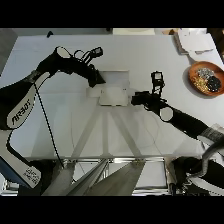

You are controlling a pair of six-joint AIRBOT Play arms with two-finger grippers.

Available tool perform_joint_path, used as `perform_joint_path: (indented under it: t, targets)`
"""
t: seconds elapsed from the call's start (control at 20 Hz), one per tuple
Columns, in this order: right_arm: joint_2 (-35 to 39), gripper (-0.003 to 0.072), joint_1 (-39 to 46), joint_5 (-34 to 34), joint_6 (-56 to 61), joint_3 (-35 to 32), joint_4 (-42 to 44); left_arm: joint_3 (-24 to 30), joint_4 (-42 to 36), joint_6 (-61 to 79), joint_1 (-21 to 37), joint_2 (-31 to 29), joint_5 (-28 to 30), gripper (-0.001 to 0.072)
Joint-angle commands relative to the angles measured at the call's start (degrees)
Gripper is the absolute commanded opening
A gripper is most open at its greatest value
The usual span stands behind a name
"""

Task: Fold the box and place the chain.

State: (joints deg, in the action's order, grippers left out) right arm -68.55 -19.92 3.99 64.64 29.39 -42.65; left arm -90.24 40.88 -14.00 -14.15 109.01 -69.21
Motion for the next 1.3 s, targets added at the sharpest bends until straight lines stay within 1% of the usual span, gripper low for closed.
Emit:
perform_joint_path:
  t: [0.0, 0.45, 0.6, 0.65, 0.7, 0.75, 0.8, 0.95, 1.05, 1.15, 1.25]
  targets:
    - [0.0, 0.0015, -0.1, 0.0, 0.0, 0.0, 0.0, 0.0, -0.1, 0.1, -0.1, 0.0, -0.5, 0.0014]
    - [0.0, 0.0017, -0.1, 0.0, 0.0, 0.0, 0.0, 0.0, -0.1, 0.1, -0.1, 0.0, -0.5, 0.0010]
    - [0.0, 0.0019, -0.1, 1.6, 0.0, 0.0, 0.0, 0.0, -0.1, 0.1, -0.1, 0.0, -0.7, 0.0010]
    - [0.1, 0.0085, -0.1, 1.6, 0.0, 0.0, 0.0, 0.0, -0.1, 0.1, -0.1, 0.0, -0.8, 0.0010]
    - [0.5, 0.0288, -0.1, 1.6, 0.0, 0.0, 0.0, 0.0, 0.1, 0.1, -0.1, -0.1, -0.8, 0.0010]
    - [1.4, 0.0442, -0.1, 1.6, 0.0, 0.0, 0.0, 0.0, 0.9, 0.1, -0.1, -0.3, -0.9, 0.0010]
    - [2.8, 0.0475, -0.1, 1.6, 0.0, 0.0, 0.0, 0.0, 2.8, 0.0, 0.0, -1.1, -1.0, 0.0010]
    - [9.6, 0.0466, 0.2, 1.6, -1.5, 0.0, -0.9, 0.0, 8.3, -5.2, 0.8, -5.4, -3.9, 0.0006]
    - [14.6, 0.0461, 1.7, 1.6, -5.7, 0.0, -1.1, 0.0, 8.5, -9.3, 1.7, -9.7, -8.5, 0.0004]
    - [18.4, 0.0461, 4.5, 1.4, -8.6, 0.0, -1.1, 0.3, 8.4, -10.6, 2.3, -14.2, -13.3, 0.0000]
    - [21.2, 0.0461, 8.5, 0.6, -8.6, 0.0, -1.1, 4.0, 7.2, -10.2, 2.5, -19.5, -13.2, -0.0001]
